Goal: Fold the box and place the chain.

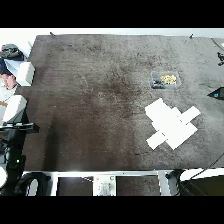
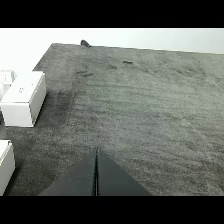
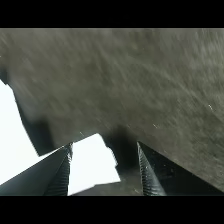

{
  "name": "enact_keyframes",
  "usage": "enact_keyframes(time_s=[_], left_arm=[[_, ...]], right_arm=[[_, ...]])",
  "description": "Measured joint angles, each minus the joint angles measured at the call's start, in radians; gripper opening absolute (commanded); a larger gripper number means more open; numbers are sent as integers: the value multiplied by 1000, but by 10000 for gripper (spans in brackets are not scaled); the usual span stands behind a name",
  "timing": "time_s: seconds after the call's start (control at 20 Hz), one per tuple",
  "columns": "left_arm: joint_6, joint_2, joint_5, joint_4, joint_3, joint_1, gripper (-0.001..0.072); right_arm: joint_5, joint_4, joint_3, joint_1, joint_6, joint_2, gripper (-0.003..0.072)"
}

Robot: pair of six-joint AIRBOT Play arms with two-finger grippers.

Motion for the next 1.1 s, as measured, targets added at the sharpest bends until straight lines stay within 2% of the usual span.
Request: enact_keyframes(time_s=[0.2, 0.5, 1.0, 1.1], left_arm=[[0, 0, 0, 0, 0, 0, 13], [0, 0, 0, 0, 0, 0, 13], [0, 0, 0, 0, 0, 0, 13], [0, 0, 0, 0, 0, 0, 13]], right_arm=[[84, -68, 82, 5, 0, -108, 419], [174, -69, 110, 16, -43, -225, 419], [236, -176, 111, 112, -111, -288, 416], [257, -179, 108, 119, -129, -293, 348]])
